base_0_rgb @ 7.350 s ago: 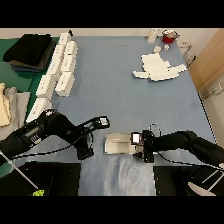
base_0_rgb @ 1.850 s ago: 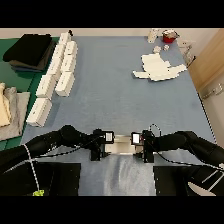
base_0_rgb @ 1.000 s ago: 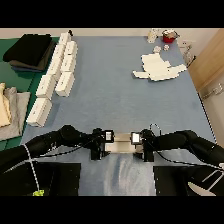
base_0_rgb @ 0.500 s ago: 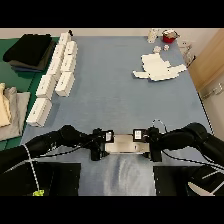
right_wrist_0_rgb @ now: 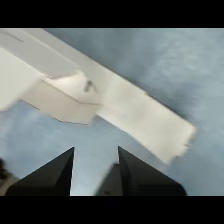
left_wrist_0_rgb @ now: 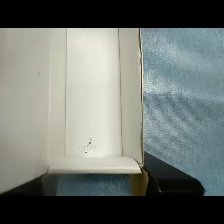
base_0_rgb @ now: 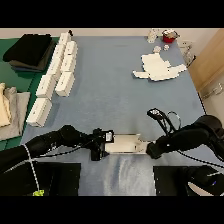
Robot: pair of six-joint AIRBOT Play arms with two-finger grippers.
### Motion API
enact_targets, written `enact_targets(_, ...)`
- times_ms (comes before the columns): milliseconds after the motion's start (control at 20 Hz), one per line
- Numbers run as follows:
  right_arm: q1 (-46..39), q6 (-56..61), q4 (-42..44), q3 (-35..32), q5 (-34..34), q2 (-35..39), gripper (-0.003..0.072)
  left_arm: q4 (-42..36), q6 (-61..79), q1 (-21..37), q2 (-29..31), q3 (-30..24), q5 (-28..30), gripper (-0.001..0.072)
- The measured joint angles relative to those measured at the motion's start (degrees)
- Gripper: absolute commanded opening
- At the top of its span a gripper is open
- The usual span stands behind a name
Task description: Fold the box.
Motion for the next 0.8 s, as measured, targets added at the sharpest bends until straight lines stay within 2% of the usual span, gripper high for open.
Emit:
enact_targets(50, 0.79, 2.03, 4.87, -0.17, 4.61, -0.85, 0.0286, 0.02, 0.0, 0.0, 0.0, 0.0, 0.0, 0.0458)
enact_targets(250, 2.25, 6.27, 14.58, 0.44, 22.21, -4.26, 0.0282, 0.0, -0.02, 0.0, 0.0, 0.0, 0.04, 0.0458)
enact_targets(350, 1.53, 7.19, 16.44, 0.72, 27.65, -5.66, 0.0282, -0.02, -0.11, 0.0, 0.0, 0.0, 0.07, 0.0458)
enact_targets(550, 0.79, 7.85, 16.68, 0.96, 33.24, -9.25, 0.0282, -0.09, -0.04, 0.0, 0.0, 0.0, 0.07, 0.0458)
enact_targets(800, 0.66, 6.97, 15.91, 1.05, 35.63, -15.96, 0.0282, -0.07, 0.0, 0.0, 0.0, 0.0, 0.07, 0.0458)
